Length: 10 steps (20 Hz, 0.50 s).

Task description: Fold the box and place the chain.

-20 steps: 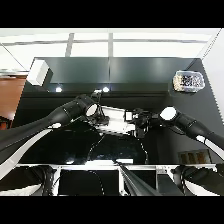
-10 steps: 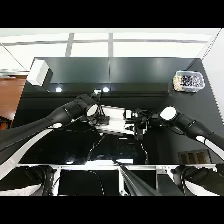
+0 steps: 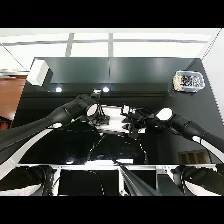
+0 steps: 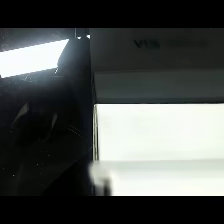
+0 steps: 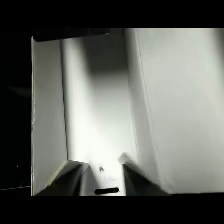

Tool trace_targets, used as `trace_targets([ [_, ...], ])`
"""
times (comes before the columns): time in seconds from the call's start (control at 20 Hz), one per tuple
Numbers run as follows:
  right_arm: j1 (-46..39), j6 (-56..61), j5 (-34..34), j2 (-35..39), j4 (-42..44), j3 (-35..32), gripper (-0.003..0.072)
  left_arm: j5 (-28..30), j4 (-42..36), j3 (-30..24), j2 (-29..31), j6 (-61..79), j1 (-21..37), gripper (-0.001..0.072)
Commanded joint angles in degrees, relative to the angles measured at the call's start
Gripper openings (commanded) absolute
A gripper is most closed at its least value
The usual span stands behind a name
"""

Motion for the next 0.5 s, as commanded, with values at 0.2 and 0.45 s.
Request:
trace_targets([
  [0.2,0.2,1.3,1.0,-0.2,0.5,0.0,0.0474,-0.2,-0.2,0.0,0.0,0.0,0.0,0.0030],
  [0.45,-3.9,23.7,2.4,1.9,-4.3,1.6,0.0019,-1.2,0.3,0.0,0.0,-2.7,0.3,0.0029],
])
